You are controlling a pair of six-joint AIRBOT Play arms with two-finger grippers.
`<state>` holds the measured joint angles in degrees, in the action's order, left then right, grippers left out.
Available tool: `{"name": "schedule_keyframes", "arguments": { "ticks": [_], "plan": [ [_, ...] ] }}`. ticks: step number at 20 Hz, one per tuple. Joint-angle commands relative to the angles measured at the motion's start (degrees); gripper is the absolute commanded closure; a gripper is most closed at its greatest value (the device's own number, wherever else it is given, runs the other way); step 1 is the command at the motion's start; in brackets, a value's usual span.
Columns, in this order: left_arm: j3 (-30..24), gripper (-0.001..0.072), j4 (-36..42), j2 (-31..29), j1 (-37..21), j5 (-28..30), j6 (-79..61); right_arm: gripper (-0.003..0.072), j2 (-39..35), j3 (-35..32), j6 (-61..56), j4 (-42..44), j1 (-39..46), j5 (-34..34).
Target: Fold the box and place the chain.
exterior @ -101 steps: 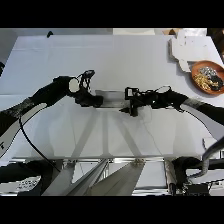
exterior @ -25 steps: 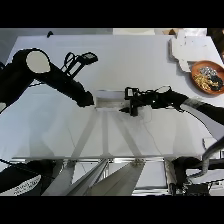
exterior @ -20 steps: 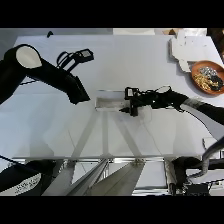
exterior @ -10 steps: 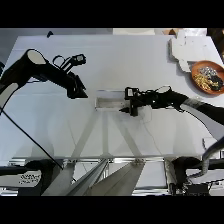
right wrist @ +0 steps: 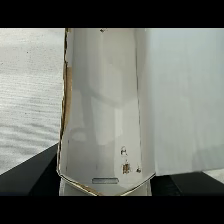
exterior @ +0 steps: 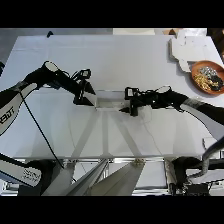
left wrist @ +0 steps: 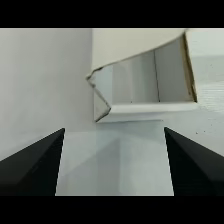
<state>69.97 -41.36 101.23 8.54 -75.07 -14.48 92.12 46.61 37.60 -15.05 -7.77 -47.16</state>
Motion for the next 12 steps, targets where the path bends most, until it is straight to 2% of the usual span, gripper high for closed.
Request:
{"name": "schedule_keyframes", "arguments": {
  "ticks": [1,8,12],
  "plan": [
    [0.0,0.0000,1.4,0.8,0.1,-0.7,-5.2,0.0211,0.0,0.0,0.0,0.0,0.0,0.0],
    [-0.9,0.0000,0.2,-1.8,0.2,-0.3,-5.2,0.0211,0.0,0.0,0.0,0.0,0.0,0.0],
    [-8.5,-0.0001,0.3,-5.5,0.2,6.7,-5.2,0.0211,0.0,0.0,0.0,0.0,0.0,0.0]
  ]
}}
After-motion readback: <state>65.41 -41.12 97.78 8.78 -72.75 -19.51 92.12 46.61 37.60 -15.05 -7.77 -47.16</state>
